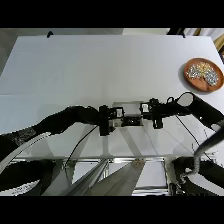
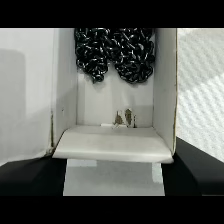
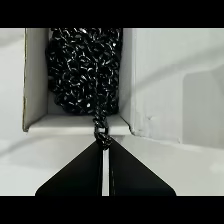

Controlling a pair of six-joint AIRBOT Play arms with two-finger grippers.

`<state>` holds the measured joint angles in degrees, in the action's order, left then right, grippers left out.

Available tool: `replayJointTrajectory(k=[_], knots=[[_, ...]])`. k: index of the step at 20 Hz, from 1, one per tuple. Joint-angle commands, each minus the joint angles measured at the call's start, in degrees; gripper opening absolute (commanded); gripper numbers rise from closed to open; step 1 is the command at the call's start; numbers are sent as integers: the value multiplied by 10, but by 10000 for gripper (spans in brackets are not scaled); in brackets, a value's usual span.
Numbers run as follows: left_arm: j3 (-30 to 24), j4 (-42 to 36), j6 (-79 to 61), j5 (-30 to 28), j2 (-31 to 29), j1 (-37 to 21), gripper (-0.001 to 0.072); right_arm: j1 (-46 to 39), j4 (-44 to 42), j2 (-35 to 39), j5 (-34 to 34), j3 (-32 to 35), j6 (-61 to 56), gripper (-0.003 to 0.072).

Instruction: Fold the box and place the chain.

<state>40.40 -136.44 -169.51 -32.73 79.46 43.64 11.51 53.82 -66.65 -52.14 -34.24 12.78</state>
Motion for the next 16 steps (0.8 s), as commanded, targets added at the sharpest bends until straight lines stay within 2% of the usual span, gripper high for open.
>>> replayJointTrajectory(k=[1, 5, 8, 13, 16], knots=[[0, 0, 0, 0, 0, 0, 211, 0, 49, 17, 36, 0, -54, 13], [0, 0, 0, 0, 0, 0, 211, 0, 111, 77, 39, 0, -116, 13], [0, 0, 0, 0, 0, 0, 211, 0, 111, 134, 36, 0, -172, 14], [0, 0, 0, 0, 0, 0, 211, 5, -26, 222, 7, 0, -203, 13], [0, 0, 0, 0, 0, 0, 211, 48, -112, 233, 7, 0, -203, 13]])
